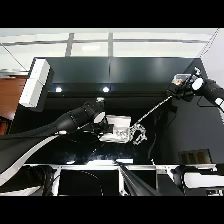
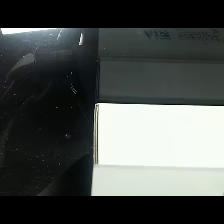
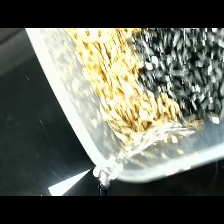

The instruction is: Fold the box and place the chain.

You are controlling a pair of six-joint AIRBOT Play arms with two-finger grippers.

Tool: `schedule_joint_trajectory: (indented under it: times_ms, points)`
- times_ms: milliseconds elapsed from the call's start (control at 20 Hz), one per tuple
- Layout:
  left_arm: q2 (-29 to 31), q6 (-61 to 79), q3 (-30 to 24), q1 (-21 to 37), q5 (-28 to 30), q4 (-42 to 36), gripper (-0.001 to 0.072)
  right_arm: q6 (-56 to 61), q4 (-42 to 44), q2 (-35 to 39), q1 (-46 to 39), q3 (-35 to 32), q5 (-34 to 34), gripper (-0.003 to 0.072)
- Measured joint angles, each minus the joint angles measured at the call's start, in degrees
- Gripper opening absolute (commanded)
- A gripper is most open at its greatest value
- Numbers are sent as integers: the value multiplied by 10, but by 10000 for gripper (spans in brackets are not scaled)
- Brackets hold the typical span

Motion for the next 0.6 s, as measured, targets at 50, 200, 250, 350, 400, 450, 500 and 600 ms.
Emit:
schedule_joint_trajectory:
  times_ms: [50,200,250,350,400,450,500,600]
  points:
    - [0,0,0,0,0,0,31,-10,0,2,0,1,16,6]
    - [0,1,0,0,0,0,31,-72,0,33,0,2,79,6]
    - [0,1,0,0,1,0,31,-95,-1,54,0,2,102,5]
    - [0,1,0,0,1,0,31,-139,2,115,0,2,147,6]
    - [0,1,0,0,1,0,31,-156,7,148,0,2,169,6]
    - [0,1,0,0,1,0,31,-174,17,188,0,2,191,6]
    - [0,1,0,0,1,0,31,-189,29,224,0,2,210,6]
    - [0,1,0,0,1,0,31,-215,65,294,0,2,254,6]
